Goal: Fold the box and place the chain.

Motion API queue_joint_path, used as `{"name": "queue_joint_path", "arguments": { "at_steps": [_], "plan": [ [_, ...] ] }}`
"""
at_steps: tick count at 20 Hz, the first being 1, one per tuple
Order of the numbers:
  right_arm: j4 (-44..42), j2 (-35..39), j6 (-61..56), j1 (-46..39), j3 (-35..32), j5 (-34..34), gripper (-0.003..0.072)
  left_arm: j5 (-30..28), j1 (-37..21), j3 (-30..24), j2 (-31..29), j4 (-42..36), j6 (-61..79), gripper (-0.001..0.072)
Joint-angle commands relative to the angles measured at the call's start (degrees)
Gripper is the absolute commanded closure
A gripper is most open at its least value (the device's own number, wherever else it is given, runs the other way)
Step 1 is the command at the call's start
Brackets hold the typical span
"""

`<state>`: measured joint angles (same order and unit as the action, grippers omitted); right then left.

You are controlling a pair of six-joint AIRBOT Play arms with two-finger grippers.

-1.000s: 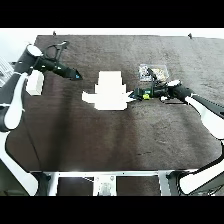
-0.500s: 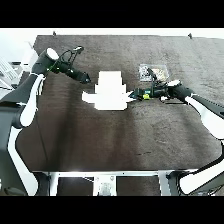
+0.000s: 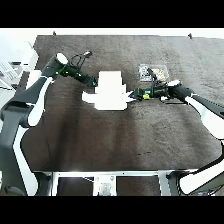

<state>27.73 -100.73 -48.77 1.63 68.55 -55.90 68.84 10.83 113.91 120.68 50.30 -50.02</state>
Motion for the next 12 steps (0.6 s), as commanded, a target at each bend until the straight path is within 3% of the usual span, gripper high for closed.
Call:
{"name": "queue_joint_path", "arguments": {
  "at_steps": [1, 12],
  "plan": [
    [-0.02, 0.00, 0.37, 0.04, 0.07, -0.02, 0.0669, -0.68, 1.29, 0.02, 1.42, -1.29, 1.86, 0.0167],
    [-0.02, 0.02, 0.98, 0.04, 0.07, -0.04, 0.0669, -0.70, 1.29, 0.15, 4.00, -7.48, 4.09, 0.0169]
  ]
}}
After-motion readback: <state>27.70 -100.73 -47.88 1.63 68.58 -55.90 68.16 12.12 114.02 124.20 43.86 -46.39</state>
